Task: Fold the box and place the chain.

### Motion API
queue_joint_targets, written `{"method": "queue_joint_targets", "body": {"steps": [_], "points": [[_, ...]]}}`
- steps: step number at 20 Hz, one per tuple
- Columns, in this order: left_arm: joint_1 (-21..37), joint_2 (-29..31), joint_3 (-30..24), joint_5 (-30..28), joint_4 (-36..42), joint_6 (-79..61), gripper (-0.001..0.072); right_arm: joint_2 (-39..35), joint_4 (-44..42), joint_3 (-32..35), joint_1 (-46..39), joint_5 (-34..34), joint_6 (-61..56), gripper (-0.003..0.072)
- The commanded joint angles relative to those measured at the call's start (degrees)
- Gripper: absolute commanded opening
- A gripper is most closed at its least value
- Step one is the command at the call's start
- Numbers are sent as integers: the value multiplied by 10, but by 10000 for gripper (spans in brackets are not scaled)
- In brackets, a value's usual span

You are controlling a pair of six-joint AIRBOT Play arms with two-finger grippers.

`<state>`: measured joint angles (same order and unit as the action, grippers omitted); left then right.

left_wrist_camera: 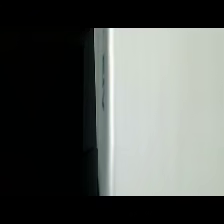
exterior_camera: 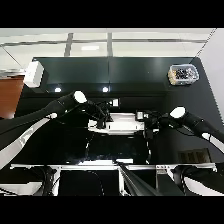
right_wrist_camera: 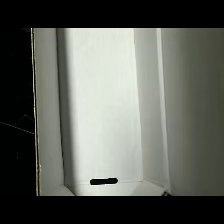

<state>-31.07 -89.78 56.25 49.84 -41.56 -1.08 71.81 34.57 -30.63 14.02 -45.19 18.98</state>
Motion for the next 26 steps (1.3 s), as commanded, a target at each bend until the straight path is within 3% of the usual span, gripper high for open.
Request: {"method": "queue_joint_targets", "body": {"steps": [1, 3, 4, 5, 7, 10, 12, 15, 16, 17, 18, 19, 22, 26], "points": [[0, 0, 1, 3, 0, 0, 25, 0, 0, 0, 0, 1, -1, 530], [0, 1, 10, 7, 3, 8, 27, 0, 0, 0, 0, 1, -1, 529], [0, 1, 19, 18, 2, 23, 36, 0, 0, 0, 0, 0, -1, 400], [0, 1, 27, 21, 1, 38, 166, 0, 0, 0, 0, 0, -1, 296], [0, 4, 44, 38, -4, 63, 720, 0, 0, 0, 0, 0, -1, 299], [8, 9, 82, 105, -51, 156, 719, 0, 0, 0, 0, 0, -1, 299], [16, 16, 105, 157, -146, 266, 715, 0, 0, 1, 0, 0, -1, 299], [26, 37, 126, 223, -307, 413, 642, 0, 0, 1, 0, 0, -1, 299], [31, 50, 127, 235, -346, 447, 531, 0, 0, 0, 0, 0, -1, 299], [39, 64, 127, 246, -360, 470, 467, 0, 0, 0, 0, 0, -1, 299], [52, 78, 127, 260, -356, 496, 275, 0, 0, 0, 0, 0, -1, 299], [68, 91, 126, 279, -335, 509, 23, 0, 0, 0, 0, 0, -1, 299], [115, 143, 60, 274, -151, 508, 19, 0, 0, 0, 0, 0, -1, 299], [93, 215, -153, 131, 141, 445, 21, 0, 0, 1, 0, 0, -1, 299]]}}
